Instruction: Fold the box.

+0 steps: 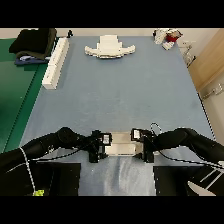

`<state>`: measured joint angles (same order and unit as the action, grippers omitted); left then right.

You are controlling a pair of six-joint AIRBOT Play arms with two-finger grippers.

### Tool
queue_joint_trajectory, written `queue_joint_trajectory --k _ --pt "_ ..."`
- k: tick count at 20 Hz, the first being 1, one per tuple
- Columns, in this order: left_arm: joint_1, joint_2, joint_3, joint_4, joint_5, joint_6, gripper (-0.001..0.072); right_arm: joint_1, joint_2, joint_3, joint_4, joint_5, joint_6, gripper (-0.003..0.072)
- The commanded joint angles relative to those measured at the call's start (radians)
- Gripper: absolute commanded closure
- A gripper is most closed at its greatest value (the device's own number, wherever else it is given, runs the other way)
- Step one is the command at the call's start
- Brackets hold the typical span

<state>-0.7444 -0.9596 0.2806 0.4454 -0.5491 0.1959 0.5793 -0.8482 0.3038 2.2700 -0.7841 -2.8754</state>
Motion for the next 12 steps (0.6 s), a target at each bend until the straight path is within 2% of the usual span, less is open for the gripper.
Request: queue_joint_trajectory --k 1,5,6,7,9,11,12 --pt "0.0 0.0 0.001 0.0 0.0 -0.002 0.0182 0.001 0.071 0.017 -0.121 -0.081 0.183 -0.0034" --pt "0.0 0.0 0.001 0.0 0.0 -0.002 0.0182 0.001 0.193 0.084 -0.348 -0.288 0.631 -0.0023" --pt "0.0 0.0 0.001 0.0 0.0 -0.002 0.0182 0.001 0.227 0.12 -0.39 -0.347 0.809 -0.0006" --pt "0.0 0.0 0.001 0.0 0.0 -0.002 0.0182 0.001 0.257 0.158 -0.418 -0.377 0.992 0.0057" --pt "0.0 0.0 0.001 0.0 0.0 -0.002 0.0182 0.0 0.294 0.211 -0.422 -0.33 1.308 0.0065" --pt "0.0 0.0 0.001 0.0 0.0 -0.002 0.0181 0.001 0.292 0.213 -0.396 -0.267 1.592 0.0067" --pt "0.0 0.0 0.001 0.0 0.0 -0.002 0.0181 0.001 0.27 0.205 -0.365 -0.267 1.685 0.0107"
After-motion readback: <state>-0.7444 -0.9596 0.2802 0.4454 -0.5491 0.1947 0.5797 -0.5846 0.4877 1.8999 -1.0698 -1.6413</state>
